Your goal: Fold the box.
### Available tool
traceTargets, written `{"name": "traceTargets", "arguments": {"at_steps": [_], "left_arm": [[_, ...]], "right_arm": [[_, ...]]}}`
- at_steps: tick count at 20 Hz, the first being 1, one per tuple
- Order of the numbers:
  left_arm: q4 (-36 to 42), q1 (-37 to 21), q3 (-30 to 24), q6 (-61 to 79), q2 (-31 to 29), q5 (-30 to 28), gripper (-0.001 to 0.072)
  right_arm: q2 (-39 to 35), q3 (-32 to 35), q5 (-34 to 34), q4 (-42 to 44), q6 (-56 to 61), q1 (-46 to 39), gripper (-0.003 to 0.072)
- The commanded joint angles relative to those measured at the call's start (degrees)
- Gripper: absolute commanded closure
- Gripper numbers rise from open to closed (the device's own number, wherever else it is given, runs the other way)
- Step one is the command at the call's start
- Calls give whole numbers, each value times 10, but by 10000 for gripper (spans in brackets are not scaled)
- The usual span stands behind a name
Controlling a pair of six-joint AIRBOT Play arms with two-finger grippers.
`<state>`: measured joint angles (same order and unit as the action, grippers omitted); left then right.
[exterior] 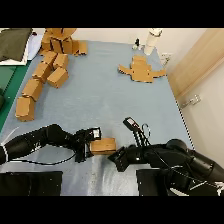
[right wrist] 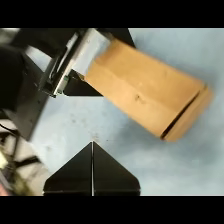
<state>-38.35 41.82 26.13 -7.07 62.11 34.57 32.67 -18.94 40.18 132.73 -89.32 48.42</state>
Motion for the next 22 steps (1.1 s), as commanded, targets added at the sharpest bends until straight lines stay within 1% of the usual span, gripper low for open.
{"name": "traceTargets", "arguments": {"at_steps": [1, 4, 6, 9, 16, 20, 22], "left_arm": [[0, 0, 0, 0, 0, 0, 178], [0, 0, 0, 0, 0, 0, 178], [0, 0, 0, 0, 0, 0, 178], [0, 0, 0, 0, 0, 0, 178], [0, 0, 0, 0, 0, 0, 178], [0, 0, 0, 0, 0, 0, 178], [0, 0, 0, 0, 0, 0, 178]], "right_arm": [[12, 73, -142, 201, 112, 20, 687], [31, 71, -285, 206, 113, 75, 687], [54, 71, -332, 205, 113, 92, 687], [85, 71, -333, 204, 124, 99, 687], [120, 71, -332, 195, 123, 106, 687], [117, 71, -332, 186, 123, 106, 686], [85, 68, -332, 153, 123, 106, 686]]}}
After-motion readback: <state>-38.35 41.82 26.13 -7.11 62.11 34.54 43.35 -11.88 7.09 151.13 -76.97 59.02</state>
